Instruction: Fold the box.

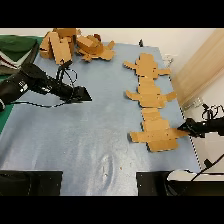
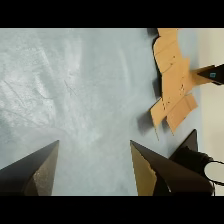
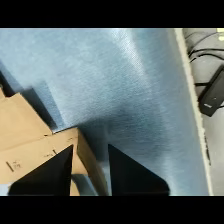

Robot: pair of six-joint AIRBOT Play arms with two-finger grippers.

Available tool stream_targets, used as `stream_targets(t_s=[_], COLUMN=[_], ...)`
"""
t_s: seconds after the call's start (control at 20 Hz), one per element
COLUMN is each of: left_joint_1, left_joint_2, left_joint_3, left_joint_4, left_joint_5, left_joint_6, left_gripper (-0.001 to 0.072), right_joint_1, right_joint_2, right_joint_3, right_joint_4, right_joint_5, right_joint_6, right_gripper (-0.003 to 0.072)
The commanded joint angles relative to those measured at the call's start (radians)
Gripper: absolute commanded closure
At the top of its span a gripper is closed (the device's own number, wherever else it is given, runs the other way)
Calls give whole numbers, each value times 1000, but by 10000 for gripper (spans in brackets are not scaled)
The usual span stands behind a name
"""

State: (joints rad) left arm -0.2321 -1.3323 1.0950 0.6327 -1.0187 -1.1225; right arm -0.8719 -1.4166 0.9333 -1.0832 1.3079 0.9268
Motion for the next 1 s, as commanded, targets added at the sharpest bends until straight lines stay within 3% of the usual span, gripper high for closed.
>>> stream_targets(t_s=[0.0,0.05,0.25,0.4,0.55,0.7,0.85,0.95], left_joint_1=[1,1,1,1,1,1,1,1], left_joint_2=[0,0,0,0,0,-1,-1,-1], left_joint_3=[0,0,0,0,0,0,-1,-2], left_joint_4=[-16,-25,-34,-31,-27,-19,-11,6], left_joint_5=[-35,-41,-75,-112,-161,-195,-244,-276], left_joint_6=[0,0,2,27,65,122,175,190], left_gripper=[18,18,18,18,18,18,18,18], right_joint_1=[2,2,2,11,94,233,378,480], right_joint_2=[-11,-10,39,102,180,264,370,435], right_joint_3=[0,0,0,-39,-107,-145,-179,-200], right_joint_4=[8,8,3,105,223,219,221,232], right_joint_5=[87,111,163,203,267,362,307,176], right_joint_6=[-3,-5,-2,0,2,113,187,244], right_gripper=[566,679,680,680,680,680,680,680])
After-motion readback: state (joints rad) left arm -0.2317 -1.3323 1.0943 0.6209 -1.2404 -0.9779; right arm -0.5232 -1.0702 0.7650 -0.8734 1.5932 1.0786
